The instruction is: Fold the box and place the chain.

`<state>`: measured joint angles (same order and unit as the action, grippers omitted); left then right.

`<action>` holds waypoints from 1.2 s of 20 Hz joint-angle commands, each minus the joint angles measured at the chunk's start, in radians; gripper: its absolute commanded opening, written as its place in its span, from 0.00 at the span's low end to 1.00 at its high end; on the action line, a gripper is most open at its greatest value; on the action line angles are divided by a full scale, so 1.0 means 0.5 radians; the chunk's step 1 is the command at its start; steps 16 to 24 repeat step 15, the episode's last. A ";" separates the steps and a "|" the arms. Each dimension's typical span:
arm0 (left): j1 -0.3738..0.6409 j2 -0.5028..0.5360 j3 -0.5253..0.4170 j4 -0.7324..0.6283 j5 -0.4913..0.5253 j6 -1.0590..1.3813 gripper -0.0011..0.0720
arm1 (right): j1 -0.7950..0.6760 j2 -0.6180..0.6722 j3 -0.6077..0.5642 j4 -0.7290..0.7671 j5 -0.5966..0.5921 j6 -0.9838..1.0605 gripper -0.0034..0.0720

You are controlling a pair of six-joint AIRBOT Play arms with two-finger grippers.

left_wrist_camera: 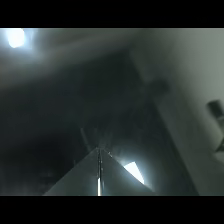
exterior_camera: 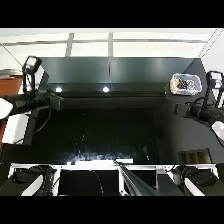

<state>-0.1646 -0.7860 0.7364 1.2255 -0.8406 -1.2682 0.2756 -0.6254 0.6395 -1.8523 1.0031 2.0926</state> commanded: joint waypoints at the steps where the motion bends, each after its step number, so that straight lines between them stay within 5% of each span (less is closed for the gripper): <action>1: -0.026 0.085 -0.156 0.514 -0.053 -0.479 0.05 | 0.001 0.072 -0.140 0.024 -0.112 0.134 0.07; 9: -0.086 0.085 -0.211 0.552 0.115 -0.493 0.05 | 0.001 0.072 -0.140 0.024 -0.113 0.134 0.07; 24: -0.086 0.085 -0.224 0.553 0.076 -0.493 0.06 | 0.001 0.072 -0.140 0.024 -0.113 0.134 0.07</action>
